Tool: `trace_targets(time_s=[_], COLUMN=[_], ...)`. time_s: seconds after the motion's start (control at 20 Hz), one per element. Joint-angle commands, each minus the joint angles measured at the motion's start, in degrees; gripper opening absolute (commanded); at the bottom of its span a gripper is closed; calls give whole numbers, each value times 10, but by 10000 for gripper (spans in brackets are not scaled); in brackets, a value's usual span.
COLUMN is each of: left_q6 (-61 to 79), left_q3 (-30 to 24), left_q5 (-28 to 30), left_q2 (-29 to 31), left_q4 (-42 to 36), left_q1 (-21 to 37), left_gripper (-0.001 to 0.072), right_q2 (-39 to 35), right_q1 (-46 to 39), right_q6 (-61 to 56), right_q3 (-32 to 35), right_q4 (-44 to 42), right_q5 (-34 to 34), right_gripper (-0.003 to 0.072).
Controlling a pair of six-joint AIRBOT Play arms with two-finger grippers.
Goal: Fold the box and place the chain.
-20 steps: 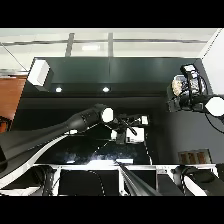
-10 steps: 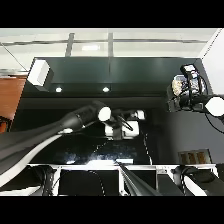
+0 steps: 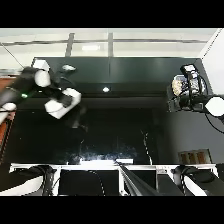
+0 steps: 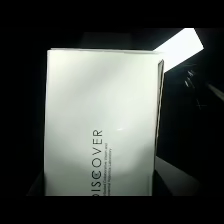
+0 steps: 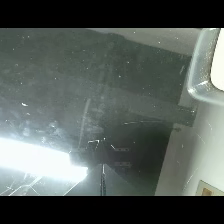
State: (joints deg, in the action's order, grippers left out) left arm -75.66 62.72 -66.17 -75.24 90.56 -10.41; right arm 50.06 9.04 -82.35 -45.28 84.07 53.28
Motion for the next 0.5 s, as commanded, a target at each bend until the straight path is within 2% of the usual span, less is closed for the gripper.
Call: trace_targets(time_s=[0.0,0.2,0.35,0.45], left_q6=[-60,-57,-24,24], left_q3=[-2,-2,2,12], left_q5=[-28,57,126,157], left_q2=[15,14,-2,-29], left_q4=[-15,-59,-63,-72], left_q1=[181,303,343,347], left_gripper=[395,404,403,402], right_q2=[0,0,0,0], right_q1=[0,0,0,0], right_q6=[-4,-5,-6,-6], right_q3=[0,0,0,0], right_q4=[0,-15,-16,-20], right_q5=[0,-3,-10,-10], right_gripper=[12,12,12,12])
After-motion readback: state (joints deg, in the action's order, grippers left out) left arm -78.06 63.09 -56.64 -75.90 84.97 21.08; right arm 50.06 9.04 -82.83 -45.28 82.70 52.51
